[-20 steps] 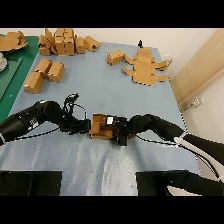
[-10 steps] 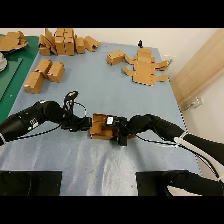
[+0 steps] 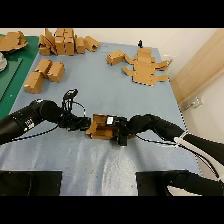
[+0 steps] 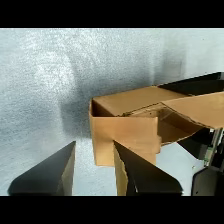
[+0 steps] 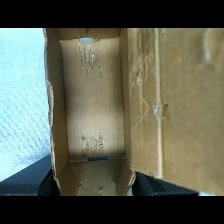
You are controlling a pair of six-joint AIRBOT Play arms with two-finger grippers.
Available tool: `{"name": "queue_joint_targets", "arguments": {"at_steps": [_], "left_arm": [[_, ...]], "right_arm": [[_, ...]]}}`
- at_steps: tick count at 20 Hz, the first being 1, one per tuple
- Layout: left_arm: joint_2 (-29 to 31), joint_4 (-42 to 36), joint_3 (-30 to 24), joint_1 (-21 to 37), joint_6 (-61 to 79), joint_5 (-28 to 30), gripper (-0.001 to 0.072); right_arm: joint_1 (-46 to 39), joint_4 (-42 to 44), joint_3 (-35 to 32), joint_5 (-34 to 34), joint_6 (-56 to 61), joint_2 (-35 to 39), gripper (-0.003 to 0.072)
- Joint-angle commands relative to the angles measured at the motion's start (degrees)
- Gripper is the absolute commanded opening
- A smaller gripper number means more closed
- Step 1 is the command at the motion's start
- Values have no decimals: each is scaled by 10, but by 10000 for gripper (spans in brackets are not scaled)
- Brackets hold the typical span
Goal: Fold the box.
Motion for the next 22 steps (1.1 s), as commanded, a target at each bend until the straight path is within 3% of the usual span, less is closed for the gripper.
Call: {"name": "queue_joint_targets", "arguments": {"at_steps": [1,4,5,6,14,22], "left_arm": [[7,7,1,0,-2,-6,382],[-8,-3,1,-12,-2,-1,392],[-13,-3,1,-25,-2,5,507],[-16,-1,1,-37,-2,9,528],[-31,15,5,-60,-24,35,528],[-78,73,55,-94,-54,-24,528]], "right_arm": [[0,0,0,5,0,0,507],[0,0,0,4,0,0,507],[0,0,0,4,0,0,507],[0,0,0,4,0,0,507],[0,0,0,4,0,0,507],[0,0,0,4,0,0,507]]}}
